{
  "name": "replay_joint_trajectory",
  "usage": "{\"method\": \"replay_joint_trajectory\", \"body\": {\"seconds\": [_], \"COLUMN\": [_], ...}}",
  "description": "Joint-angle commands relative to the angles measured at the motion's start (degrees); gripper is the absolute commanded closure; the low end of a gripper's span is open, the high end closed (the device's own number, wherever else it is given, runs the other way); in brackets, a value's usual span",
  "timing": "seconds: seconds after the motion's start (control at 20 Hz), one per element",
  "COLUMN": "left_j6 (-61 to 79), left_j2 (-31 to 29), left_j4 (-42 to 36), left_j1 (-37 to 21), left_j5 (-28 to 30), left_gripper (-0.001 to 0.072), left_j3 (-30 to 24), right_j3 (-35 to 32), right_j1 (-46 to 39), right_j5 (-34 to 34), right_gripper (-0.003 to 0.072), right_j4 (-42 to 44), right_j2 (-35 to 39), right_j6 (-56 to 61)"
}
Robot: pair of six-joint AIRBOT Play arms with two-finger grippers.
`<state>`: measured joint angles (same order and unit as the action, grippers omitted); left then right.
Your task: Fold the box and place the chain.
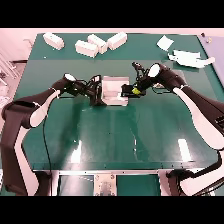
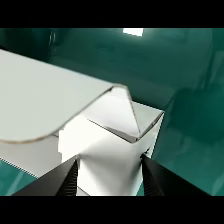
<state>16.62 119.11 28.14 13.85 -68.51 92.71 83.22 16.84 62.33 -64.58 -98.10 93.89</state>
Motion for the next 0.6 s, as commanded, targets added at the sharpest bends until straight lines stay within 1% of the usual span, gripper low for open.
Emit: {"method": "replay_joint_trajectory", "body": {"seconds": [0.0, 0.25, 0.3, 0.4, 0.55], "left_j6": [-0.1, -0.1, -0.1, -0.1, -0.1], "left_j2": [0.0, 0.0, 0.0, 0.0, 0.0], "left_j4": [-0.1, -0.1, -0.1, -0.1, -0.1], "left_j1": [0.0, 0.0, 0.0, 0.0, 0.0], "left_j5": [0.2, 0.2, 0.2, 0.2, 0.2], "left_gripper": [0.0299, 0.0299, 0.0299, 0.0299, 0.0299], "left_j3": [0.0, 0.0, 0.0, 0.0, 0.0], "right_j3": [0.1, 0.2, 0.2, 0.3, 2.6], "right_j1": [0.3, 0.5, 0.5, 0.5, 0.4], "right_j5": [2.2, 3.4, 3.3, 3.3, 3.4], "right_gripper": [0.0239, 0.0216, 0.0195, 0.0187, 0.0187], "right_j4": [-0.9, -3.7, -3.7, -3.9, -4.1], "right_j2": [0.0, -0.7, -0.8, -0.8, -0.8], "right_j6": [1.8, 4.6, 4.8, 5.0, 5.4]}}
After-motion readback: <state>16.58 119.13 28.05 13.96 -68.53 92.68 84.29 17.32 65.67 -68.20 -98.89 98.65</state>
